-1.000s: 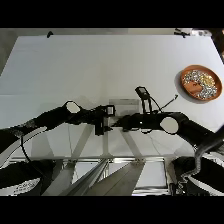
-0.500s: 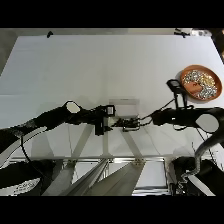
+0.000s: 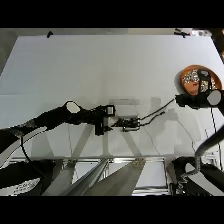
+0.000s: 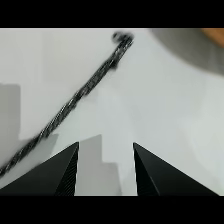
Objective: Fold the box and place the chain.
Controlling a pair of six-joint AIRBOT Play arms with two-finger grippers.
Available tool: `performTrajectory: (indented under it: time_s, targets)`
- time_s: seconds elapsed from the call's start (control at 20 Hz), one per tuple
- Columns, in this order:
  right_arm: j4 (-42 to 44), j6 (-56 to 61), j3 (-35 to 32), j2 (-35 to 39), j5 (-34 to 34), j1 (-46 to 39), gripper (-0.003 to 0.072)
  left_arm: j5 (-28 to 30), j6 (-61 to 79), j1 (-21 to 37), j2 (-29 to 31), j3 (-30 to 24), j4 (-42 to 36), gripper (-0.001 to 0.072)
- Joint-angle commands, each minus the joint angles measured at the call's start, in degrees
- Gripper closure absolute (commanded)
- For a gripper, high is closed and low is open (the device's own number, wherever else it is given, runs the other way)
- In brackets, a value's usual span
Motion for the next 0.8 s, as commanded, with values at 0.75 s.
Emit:
performTrajectory:
  time_s: [0.75]
  targets:
    - [2.8, -1.5, 14.1, -22.7, 1.2, 2.4, 0.035, 0.0, 0.0, 0.0, 0.0, 0.0, 0.0, 0.0338]
